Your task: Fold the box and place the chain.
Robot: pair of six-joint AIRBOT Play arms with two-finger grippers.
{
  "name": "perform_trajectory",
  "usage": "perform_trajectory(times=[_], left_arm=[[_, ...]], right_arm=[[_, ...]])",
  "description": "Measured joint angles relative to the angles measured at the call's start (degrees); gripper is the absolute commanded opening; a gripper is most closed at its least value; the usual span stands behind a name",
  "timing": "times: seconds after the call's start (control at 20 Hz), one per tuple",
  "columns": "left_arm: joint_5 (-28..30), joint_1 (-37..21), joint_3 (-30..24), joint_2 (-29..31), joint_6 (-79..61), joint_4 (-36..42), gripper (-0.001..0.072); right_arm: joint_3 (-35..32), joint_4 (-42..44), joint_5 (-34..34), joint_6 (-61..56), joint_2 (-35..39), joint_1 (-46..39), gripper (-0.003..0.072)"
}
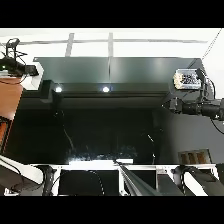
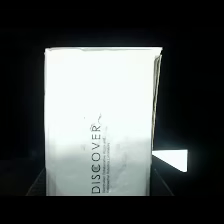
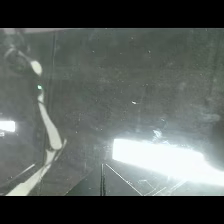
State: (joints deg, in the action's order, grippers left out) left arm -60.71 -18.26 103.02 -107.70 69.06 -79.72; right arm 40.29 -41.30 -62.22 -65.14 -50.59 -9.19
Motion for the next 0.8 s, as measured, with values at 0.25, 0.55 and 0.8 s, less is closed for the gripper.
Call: perform_trajectory(times=[0.25, 0.55, 0.8], left_arm=[[0.2, -0.2, 10.6, -9.7, -1.2, 1.3, 0.0589], [-3.5, 3.4, 15.3, -9.8, 2.6, -4.1, 0.0715], [-12.5, 5.3, 11.5, 5.7, 16.1, -9.4, 0.0025]], right_arm=[[0.0, 0.3, 0.2, -1.3, 0.0, 0.0, 0.0016], [1.4, -1.0, -1.6, -1.6, 0.0, 0.0, 0.0016], [15.6, -13.7, -10.7, -1.4, 0.4, -1.2, 0.0009]])
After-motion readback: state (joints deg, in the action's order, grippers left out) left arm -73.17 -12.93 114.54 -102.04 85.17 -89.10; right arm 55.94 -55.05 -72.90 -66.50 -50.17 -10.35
